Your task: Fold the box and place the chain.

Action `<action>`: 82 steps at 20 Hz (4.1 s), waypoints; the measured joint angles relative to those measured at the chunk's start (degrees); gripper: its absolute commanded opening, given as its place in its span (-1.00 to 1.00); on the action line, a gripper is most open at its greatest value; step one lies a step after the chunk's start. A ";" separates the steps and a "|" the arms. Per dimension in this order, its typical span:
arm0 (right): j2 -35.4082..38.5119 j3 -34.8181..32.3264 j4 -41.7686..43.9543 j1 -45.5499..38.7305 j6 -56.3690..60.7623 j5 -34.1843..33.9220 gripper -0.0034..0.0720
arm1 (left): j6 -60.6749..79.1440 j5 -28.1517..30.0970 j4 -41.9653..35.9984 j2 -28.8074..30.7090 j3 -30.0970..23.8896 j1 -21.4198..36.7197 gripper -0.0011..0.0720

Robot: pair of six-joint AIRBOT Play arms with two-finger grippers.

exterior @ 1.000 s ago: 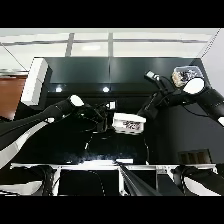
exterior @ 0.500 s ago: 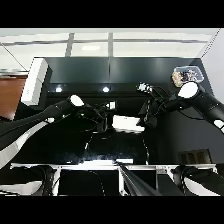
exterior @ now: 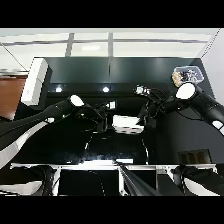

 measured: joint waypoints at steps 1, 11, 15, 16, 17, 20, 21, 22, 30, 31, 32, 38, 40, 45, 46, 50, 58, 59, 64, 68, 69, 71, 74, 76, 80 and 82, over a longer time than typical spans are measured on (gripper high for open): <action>0.00 0.00 -0.17 0.07 0.00 -0.02 -0.08 | 0.00 0.00 0.00 0.00 0.00 0.00 0.11; -0.02 -0.26 -0.61 0.90 0.11 -0.13 -0.08 | 0.04 -0.04 0.02 0.00 0.00 0.00 0.11; -0.02 -0.28 -1.03 1.70 0.09 -1.03 -0.40 | 0.04 -0.07 0.02 0.00 0.00 0.00 0.11; -0.02 -0.28 -1.14 1.77 0.11 -1.14 -0.40 | 0.04 -0.09 0.02 0.00 0.00 0.00 0.11; -0.02 -0.28 -1.25 1.84 0.11 -1.20 -0.40 | 0.04 -0.09 0.02 0.00 0.00 0.00 0.11; -0.02 -0.28 -1.40 1.97 0.13 -1.38 -0.40 | 0.04 -0.09 0.02 0.00 0.00 0.00 0.11; -0.02 -0.28 -1.44 2.01 0.13 -1.38 -0.40 | 0.04 -0.09 0.02 0.00 0.00 0.00 0.11; -0.02 -0.28 -1.44 2.01 0.17 -1.33 -0.40 | 0.04 -0.09 0.02 0.00 0.00 0.00 0.11; -0.07 -0.28 -1.55 2.01 0.22 -0.20 -0.35 | 0.13 -0.07 0.02 0.00 0.00 0.00 0.11; -0.07 -0.28 -1.60 2.01 0.22 -0.13 -0.35 | 0.13 -0.04 0.02 0.00 0.00 0.00 0.11; -0.07 -0.28 -1.62 2.01 0.22 -0.09 -0.35 | 0.13 -0.04 0.02 0.00 0.00 0.00 0.11; -0.07 -0.28 -1.68 2.01 0.22 0.11 -0.34 | 0.11 -0.07 0.02 0.00 0.00 0.00 0.11; -0.07 -0.28 -1.70 2.01 0.22 0.13 -0.26 | 0.11 -0.07 0.02 0.00 0.00 0.00 0.11; -0.09 -0.31 -1.92 2.01 0.42 0.20 -0.07 | 0.04 -0.07 0.00 0.00 0.00 0.00 0.11; -0.09 -0.31 -1.90 2.01 0.42 0.13 -0.07 | 0.04 -0.07 0.02 0.00 0.00 0.00 0.11; -0.09 -0.31 -1.84 2.01 0.46 0.00 -0.07 | 0.04 -0.07 0.02 0.00 0.00 0.00 0.11; -0.04 -1.73 -2.71 2.19 0.61 -0.96 -0.07 | 0.04 -0.02 0.02 0.00 0.00 0.00 0.11; -0.04 -2.10 -2.71 2.27 0.61 -1.18 -0.07 | 0.15 -0.02 0.02 0.00 0.00 0.00 0.11; 0.11 -2.89 -2.82 2.43 1.33 -1.68 -0.07 | 0.11 -0.04 0.02 0.00 0.00 0.00 0.11; 2.67 -2.84 -3.72 2.10 3.78 -1.22 -0.07 | -0.02 -0.11 0.00 0.00 0.00 0.00 0.11; 3.91 -2.73 -3.21 1.77 5.09 -1.27 -0.07 | -0.02 -0.11 0.02 0.00 0.00 0.00 0.11; 6.64 -2.64 -3.17 0.46 10.10 -0.07 -0.08 | 0.00 -0.11 0.00 0.00 0.00 0.00 0.11; 9.05 -4.72 -0.85 -2.27 21.16 3.08 -0.90 | 0.00 -0.09 0.02 0.00 0.00 0.00 0.11; 9.70 -8.52 3.96 -3.37 25.24 3.13 -0.90 | 0.00 -0.09 0.00 0.00 0.00 0.00 0.11; 8.90 -15.65 17.86 -4.31 29.44 -4.90 -0.90 | 0.02 -0.07 0.00 0.00 0.00 0.00 0.11; 7.30 -17.29 22.60 -4.42 30.51 -7.89 -0.90 | 0.02 -0.07 0.00 0.00 0.00 0.00 0.11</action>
